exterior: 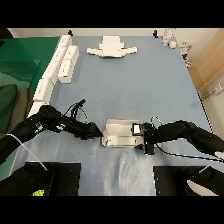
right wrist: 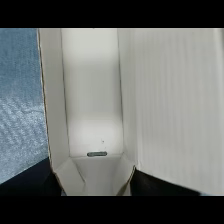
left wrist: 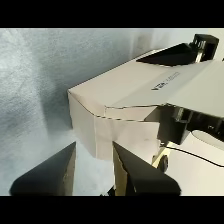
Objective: Fold the box.
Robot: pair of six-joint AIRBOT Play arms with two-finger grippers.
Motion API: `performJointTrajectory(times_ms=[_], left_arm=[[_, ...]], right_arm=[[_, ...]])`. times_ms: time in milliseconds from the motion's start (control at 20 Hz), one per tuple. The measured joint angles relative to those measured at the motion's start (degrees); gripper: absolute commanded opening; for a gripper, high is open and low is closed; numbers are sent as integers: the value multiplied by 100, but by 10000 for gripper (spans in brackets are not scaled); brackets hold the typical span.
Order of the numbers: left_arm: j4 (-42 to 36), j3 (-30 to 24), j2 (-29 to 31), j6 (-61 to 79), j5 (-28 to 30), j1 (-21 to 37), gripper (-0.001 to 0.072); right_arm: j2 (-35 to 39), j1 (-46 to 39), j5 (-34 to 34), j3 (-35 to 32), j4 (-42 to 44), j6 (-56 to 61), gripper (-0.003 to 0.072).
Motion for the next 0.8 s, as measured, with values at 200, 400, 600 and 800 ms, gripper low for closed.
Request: performJointTrajectory(times_ms=[200,400,600,800], left_arm=[[-33,70,-4,-184,120,-212,359],[702,387,-4,-1248,570,-988,359],[2048,826,-4,-3051,844,-1873,359],[3167,1226,-90,-4673,938,-2621,358]], right_arm=[[0,0,0,0,2,0,534],[0,0,0,0,0,-2,534],[0,0,0,0,0,-2,534],[0,0,0,0,2,-2,534]])
